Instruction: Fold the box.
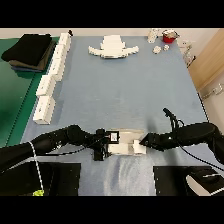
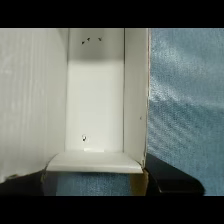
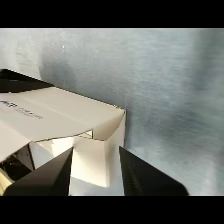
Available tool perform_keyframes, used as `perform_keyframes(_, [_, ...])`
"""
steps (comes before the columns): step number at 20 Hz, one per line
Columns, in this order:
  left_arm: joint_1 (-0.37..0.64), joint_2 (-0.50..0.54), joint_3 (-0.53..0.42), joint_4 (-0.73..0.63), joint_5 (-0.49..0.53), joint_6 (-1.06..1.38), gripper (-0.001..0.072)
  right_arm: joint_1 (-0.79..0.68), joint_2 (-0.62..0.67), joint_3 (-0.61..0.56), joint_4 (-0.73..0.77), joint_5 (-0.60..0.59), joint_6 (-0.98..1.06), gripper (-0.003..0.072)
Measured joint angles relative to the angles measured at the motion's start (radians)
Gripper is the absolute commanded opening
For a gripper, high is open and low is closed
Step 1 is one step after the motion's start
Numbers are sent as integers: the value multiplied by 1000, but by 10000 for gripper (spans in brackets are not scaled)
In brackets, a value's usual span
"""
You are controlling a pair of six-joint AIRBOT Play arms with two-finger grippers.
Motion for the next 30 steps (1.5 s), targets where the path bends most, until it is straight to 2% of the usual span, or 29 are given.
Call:
perform_keyframes(3, [0, 0, 0, 0, 0, 0, 510, 104, -3, 11, -56, 79, 85, 416])
perform_keyframes(7, [0, 0, 0, 0, 0, 0, 510, 257, -38, 78, -227, 130, 285, 413])
perform_keyframes(11, [0, 0, 0, 0, 0, 0, 510, 419, -115, 176, -420, 127, 510, 402])
perform_keyframes(12, [0, 0, 0, 0, 0, 0, 509, 457, -137, 199, -460, 120, 560, 347])
perform_keyframes(17, [0, 0, 0, 0, 0, 0, 510, 621, -251, 278, -619, 89, 791, 347])
perform_keyframes(26, [0, 0, 0, 0, 0, 0, 510, 734, -395, 355, -753, 33, 1035, 345])
perform_keyframes(28, [0, 0, 0, 0, 0, 0, 510, 738, -425, 377, -779, -1, 1053, 307])
perform_keyframes(30, [0, 0, 0, 0, 0, 0, 510, 739, -449, 396, -796, -26, 1067, 306])
